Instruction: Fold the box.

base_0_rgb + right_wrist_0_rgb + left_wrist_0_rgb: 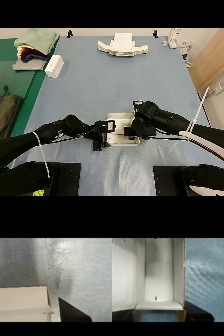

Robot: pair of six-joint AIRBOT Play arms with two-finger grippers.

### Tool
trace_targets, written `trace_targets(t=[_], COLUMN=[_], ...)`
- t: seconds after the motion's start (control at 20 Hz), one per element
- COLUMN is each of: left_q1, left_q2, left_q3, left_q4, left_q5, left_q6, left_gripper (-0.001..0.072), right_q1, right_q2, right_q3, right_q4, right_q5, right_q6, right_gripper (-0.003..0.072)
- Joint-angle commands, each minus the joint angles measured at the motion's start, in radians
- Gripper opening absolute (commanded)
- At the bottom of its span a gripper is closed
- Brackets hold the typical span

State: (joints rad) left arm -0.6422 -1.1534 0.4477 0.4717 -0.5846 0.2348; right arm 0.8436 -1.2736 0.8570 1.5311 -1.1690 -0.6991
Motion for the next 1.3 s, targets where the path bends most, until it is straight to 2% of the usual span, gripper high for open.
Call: trace_targets(t=[0.0, 0.2, 0.25, 0.35, 0.45, 0.55, 0.7, 0.8, 0.85, 0.95, 1.05, 1.15, 1.25], left_q1=[0.000, 0.000, 0.000, 0.000, 0.000, 0.000, 0.000, 0.000, 0.000, 0.000, 0.000, 0.000, 0.000], left_q2=[0.000, 0.000, 0.000, 0.000, 0.000, 0.000, 0.000, 0.000, 0.000, 0.000, 0.000, 0.000, 0.000], left_q3=[0.001, 0.001, 0.001, 0.001, 0.001, 0.001, 0.001, 0.001, 0.001, 0.001, 0.001, 0.001, 0.001], left_q4=[0.000, 0.000, 0.000, 0.000, 0.000, 0.000, 0.000, 0.000, 0.000, 0.000, 0.000, 0.000, 0.000], left_q5=[0.000, 0.000, 0.000, 0.000, 0.000, 0.000, 0.000, 0.000, 0.000, 0.000, 0.000, 0.000, 0.000], left_q6=[0.000, 0.000, 0.000, 0.000, 0.000, 0.000, 0.000, 0.000, 0.000, 0.000, 0.000, 0.000, 0.000], left_gripper=[0.0439, 0.0440, 0.0440, 0.0440, 0.0440, 0.0440, 0.0440, 0.0440, 0.0440, 0.0440, 0.0439, 0.0440, 0.0440], right_q1=[-0.002, -0.003, -0.003, -0.049, -0.182, -0.373, -0.629, -0.750, -0.784, -0.789, -0.755, -0.712, -0.677], right_q2=[0.061, 0.217, 0.254, 0.289, 0.275, 0.213, 0.066, -0.053, -0.112, -0.198, -0.230, -0.222, -0.199], right_q3=[0.011, 0.029, 0.029, 0.029, 0.026, 0.024, 0.027, 0.043, 0.059, 0.092, 0.106, 0.105, 0.105], right_q4=[-0.004, -0.037, -0.064, -0.162, -0.178, -0.027, 0.448, 0.800, 0.915, 1.014, 1.039, 1.028, 1.007], right_q5=[-0.024, -0.097, -0.120, -0.179, -0.186, -0.105, 0.053, 0.014, -0.044, -0.151, -0.251, -0.299, -0.288], right_q6=[-0.001, -0.021, -0.029, -0.053, -0.134, -0.313, -0.729, -0.996, -1.074, -1.195, -1.294, -1.384, -1.439], right_gripper=[0.0424, 0.0423, 0.0380, 0.0149, 0.0037, 0.0036, 0.0036, 0.0035, 0.0036, 0.0036, 0.0036, 0.0035, 0.0035])
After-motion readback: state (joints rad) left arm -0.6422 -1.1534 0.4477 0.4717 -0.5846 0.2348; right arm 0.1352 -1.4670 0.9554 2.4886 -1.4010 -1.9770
